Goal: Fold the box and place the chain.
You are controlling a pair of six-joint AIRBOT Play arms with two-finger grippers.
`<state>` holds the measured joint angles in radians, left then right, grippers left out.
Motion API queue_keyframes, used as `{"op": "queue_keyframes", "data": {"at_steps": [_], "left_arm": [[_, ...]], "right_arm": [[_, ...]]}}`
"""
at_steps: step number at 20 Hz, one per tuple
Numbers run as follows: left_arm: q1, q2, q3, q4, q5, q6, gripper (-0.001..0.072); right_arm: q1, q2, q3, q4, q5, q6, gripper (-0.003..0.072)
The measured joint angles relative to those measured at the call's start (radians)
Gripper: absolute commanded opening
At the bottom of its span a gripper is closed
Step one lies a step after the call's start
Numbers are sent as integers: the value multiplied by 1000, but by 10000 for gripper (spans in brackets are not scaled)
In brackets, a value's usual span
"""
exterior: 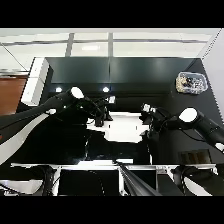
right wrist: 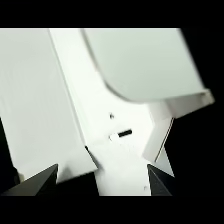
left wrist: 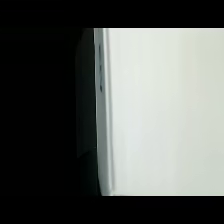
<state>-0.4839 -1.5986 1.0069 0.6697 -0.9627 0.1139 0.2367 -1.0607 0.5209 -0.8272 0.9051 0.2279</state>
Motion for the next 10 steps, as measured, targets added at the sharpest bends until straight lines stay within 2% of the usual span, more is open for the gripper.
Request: {"op": "queue_keyframes", "data": {"at_steps": [10], "left_arm": [[0,0,0,6,-5,3,28]], "right_arm": [[25,-1,-29,-114,12,-30,710]]}}
